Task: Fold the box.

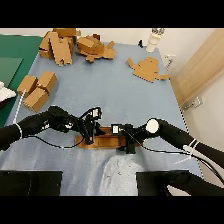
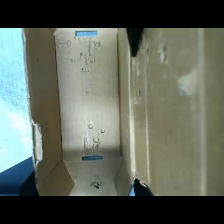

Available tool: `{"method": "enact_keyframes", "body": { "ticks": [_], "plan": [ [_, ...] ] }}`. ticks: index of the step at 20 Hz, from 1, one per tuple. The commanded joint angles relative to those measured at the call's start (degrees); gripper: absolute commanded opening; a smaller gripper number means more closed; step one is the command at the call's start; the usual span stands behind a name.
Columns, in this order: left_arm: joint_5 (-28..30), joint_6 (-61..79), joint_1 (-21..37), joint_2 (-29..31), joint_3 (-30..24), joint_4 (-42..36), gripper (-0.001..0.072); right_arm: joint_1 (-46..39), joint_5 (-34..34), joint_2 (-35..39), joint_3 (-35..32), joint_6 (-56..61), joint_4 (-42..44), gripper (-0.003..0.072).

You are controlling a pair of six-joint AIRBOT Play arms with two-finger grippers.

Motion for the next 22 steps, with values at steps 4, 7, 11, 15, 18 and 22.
{"method": "enact_keyframes", "body": {
  "ticks": [4,7,11,15,18,22],
  "plan": [
    [0.0,-0.2,0.0,0.0,0.0,0.0,0.0015,0.0,-0.2,3.8,0.0,5.9,-1.9,0.0699],
    [0.0,-0.9,0.0,0.0,0.0,0.0,0.0015,0.0,-0.4,3.1,0.0,5.9,-2.1,0.0700],
    [0.0,-1.2,0.0,-0.2,0.0,0.0,0.0015,0.0,-0.4,2.2,0.0,5.9,-2.1,0.0700],
    [0.1,-1.2,0.0,-0.3,0.0,0.0,0.0015,0.0,-0.4,2.1,0.0,5.9,-2.5,0.0700],
    [0.5,-1.2,0.0,-0.3,0.0,0.0,0.0015,0.0,-0.3,2.1,0.0,5.9,-3.0,0.0700],
    [0.5,-1.2,0.0,-0.3,0.0,0.0,0.0015,0.0,0.1,2.1,0.0,5.9,-3.0,0.0700]
  ]
}}
